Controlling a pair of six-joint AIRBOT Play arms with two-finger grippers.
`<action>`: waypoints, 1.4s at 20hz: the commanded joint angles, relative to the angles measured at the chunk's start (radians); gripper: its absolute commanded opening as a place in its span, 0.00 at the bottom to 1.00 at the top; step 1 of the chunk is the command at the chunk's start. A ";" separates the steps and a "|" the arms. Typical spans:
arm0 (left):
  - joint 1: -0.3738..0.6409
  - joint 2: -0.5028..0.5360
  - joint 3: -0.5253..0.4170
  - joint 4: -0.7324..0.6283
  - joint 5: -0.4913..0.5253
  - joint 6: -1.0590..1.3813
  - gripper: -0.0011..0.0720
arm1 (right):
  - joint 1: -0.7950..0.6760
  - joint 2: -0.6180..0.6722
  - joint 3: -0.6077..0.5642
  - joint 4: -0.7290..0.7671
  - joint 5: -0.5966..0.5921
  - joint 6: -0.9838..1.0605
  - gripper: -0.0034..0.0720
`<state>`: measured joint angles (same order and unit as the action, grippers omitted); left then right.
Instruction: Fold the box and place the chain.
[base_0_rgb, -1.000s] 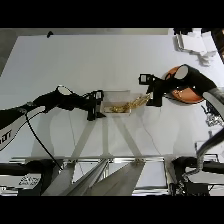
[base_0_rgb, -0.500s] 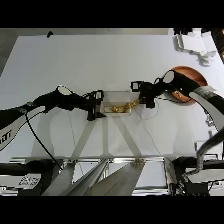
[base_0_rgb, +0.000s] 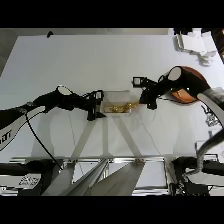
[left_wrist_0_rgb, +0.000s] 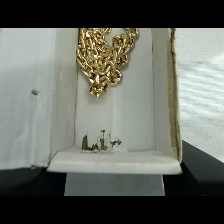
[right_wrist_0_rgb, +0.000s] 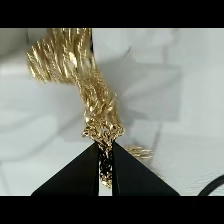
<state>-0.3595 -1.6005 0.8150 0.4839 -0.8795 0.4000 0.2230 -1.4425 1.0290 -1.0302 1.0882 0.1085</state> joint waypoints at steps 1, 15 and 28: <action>0.000 0.000 0.000 0.000 0.000 0.000 0.17 | 0.000 0.131 0.000 0.148 0.057 0.105 0.06; 0.000 0.000 0.000 0.000 0.000 0.000 0.17 | 0.093 0.237 0.076 0.920 -0.079 0.014 0.06; 0.000 0.000 0.000 0.000 0.000 0.000 0.17 | 0.096 0.243 0.372 0.919 -0.074 0.184 0.06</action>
<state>-0.3595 -1.6005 0.8150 0.4839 -0.8791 0.4004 0.3176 -1.2015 1.3548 -0.1112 1.0130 0.2436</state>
